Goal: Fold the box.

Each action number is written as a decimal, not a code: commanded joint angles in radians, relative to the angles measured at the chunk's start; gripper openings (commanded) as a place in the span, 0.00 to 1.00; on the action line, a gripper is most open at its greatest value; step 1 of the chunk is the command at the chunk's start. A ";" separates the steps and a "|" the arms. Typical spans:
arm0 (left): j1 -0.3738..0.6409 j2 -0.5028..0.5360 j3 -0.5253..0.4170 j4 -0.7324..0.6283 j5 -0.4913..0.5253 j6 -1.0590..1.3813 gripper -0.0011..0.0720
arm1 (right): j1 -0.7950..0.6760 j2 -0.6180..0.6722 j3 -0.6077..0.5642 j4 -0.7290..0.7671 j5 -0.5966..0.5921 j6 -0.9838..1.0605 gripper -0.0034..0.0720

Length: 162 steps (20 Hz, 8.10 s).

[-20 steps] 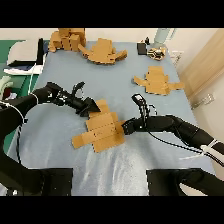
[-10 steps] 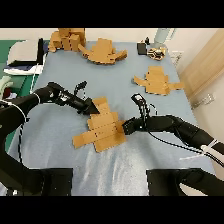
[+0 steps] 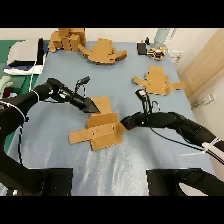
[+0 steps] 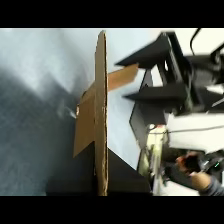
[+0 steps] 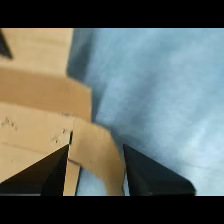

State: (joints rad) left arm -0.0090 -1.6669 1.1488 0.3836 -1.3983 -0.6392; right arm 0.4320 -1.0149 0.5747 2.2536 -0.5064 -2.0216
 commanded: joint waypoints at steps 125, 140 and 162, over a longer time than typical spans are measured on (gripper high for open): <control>-0.426 0.249 -0.278 -0.054 0.594 0.718 0.03 | 0.528 0.300 -0.193 -1.091 -0.114 0.425 1.00; -0.428 0.249 -0.278 -0.054 0.594 0.718 0.03 | -0.053 0.145 -0.090 -0.087 -0.296 -0.991 1.00; -0.428 0.249 -0.278 -0.054 0.595 0.718 0.03 | -0.124 -0.147 0.054 -0.063 -0.407 -0.990 0.99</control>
State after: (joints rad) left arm -0.4366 -1.4178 0.8711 0.3294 -0.8043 0.0784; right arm 0.3035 -1.1503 0.6273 2.1834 -0.9459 -3.0116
